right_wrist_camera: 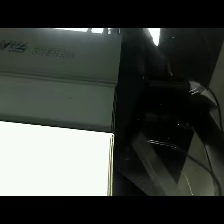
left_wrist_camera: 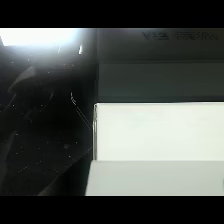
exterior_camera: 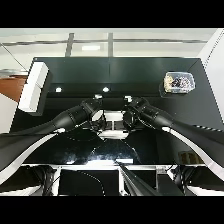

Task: Fold the box and place the chain.

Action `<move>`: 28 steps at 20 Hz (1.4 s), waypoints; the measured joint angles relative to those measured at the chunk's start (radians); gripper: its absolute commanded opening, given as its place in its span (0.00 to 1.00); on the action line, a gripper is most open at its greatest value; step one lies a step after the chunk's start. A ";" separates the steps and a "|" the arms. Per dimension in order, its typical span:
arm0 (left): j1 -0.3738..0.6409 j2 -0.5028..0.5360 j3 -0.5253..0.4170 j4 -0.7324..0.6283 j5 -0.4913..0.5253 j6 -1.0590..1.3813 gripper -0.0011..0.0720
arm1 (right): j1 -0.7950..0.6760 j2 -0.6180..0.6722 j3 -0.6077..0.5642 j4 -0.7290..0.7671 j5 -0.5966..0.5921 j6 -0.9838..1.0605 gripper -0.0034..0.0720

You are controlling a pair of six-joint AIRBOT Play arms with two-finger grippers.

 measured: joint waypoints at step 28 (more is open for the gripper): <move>0.000 0.000 0.000 0.003 0.007 0.004 0.05 | -0.020 0.032 0.031 -0.005 -0.050 -0.034 0.56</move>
